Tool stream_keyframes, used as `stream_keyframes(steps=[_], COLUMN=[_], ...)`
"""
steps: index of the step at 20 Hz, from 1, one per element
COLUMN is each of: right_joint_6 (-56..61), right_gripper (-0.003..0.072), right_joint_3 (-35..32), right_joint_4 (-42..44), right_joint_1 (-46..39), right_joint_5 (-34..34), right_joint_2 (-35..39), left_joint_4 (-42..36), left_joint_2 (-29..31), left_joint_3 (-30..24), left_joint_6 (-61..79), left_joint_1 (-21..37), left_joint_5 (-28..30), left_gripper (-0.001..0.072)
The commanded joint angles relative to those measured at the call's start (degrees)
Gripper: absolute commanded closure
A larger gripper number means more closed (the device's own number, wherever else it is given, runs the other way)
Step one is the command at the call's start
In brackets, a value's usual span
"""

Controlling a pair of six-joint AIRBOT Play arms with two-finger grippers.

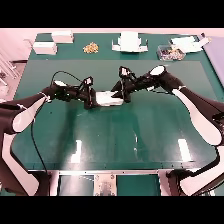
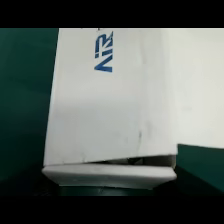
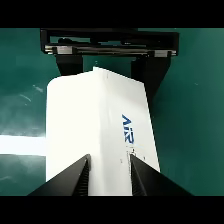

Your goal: Fold the box and place the chain.

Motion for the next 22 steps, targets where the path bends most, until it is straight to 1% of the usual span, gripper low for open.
stream_keyframes(steps=[1,2,4,7,18,20,21,22], right_joint_6=[-1.86,-3.13,-7.28,-9.33,-11.52,-12.28,-13.20,-13.35], right_gripper=[0.0389,0.0389,0.0388,0.0386,0.0388,0.0392,0.0422,0.0421], right_joint_3=[-4.15,-6.08,-9.25,-10.03,-11.63,-11.61,-11.61,-11.63], right_joint_4=[0.68,1.46,3.61,5.68,5.77,6.84,7.08,7.48], right_joint_1=[0.02,0.02,0.02,0.04,1.29,1.29,1.25,1.22], right_joint_5=[-0.24,-1.70,-7.15,-9.92,-10.21,-10.40,-10.43,-10.84], right_joint_2=[2.56,3.67,5.25,5.05,4.79,4.87,4.92,4.92], left_joint_4=[0.00,0.00,0.00,0.00,0.00,0.00,0.00,0.00], left_joint_2=[0.02,0.02,0.02,0.02,0.02,0.02,0.02,0.02], left_joint_3=[-0.02,-0.02,-0.02,-0.02,-0.02,-0.02,-0.02,-0.02], left_joint_6=[0.00,0.00,0.00,0.00,0.00,0.00,0.00,0.00], left_joint_1=[0.02,0.02,0.02,0.02,0.02,0.02,0.02,0.02], left_joint_5=[0.02,0.02,0.02,0.02,0.00,0.02,0.00,0.00], left_gripper=[0.0176,0.0176,0.0176,0.0176,0.0176,0.0177,0.0176,0.0177])
